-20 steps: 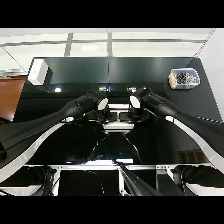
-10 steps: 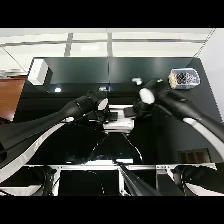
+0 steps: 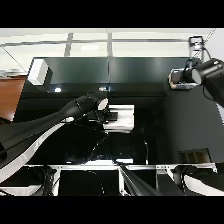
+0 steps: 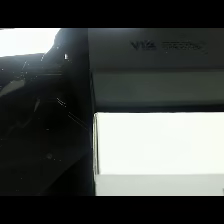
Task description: Fold the box and place the chain.
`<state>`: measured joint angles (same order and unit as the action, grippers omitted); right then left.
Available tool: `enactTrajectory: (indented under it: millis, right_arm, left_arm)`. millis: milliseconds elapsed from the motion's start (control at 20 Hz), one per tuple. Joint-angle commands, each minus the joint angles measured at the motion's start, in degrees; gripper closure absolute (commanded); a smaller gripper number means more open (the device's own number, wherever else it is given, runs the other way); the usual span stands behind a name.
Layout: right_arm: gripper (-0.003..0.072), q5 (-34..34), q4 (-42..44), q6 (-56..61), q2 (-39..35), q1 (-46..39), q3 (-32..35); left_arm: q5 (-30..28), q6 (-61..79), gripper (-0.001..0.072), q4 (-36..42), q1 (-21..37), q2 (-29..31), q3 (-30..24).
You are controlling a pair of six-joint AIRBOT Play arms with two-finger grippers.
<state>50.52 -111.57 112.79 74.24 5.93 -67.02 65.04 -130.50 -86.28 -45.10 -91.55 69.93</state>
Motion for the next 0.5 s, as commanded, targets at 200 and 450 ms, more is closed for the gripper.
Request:
enactTrajectory:
  millis: [200,450]
  right_arm:
    - [0.0119,9.1,20.5,-0.2,31.5,-16.5,-30.8]
    - [0.0155,11.9,21.2,-0.1,39.9,-16.7,-39.6]
  left_arm:
    - [-0.1,0.0,0.0685,0.0,0.1,0.0,0.0]
    - [0.1,0.0,0.0685,0.0,0.1,0.0,0.0]
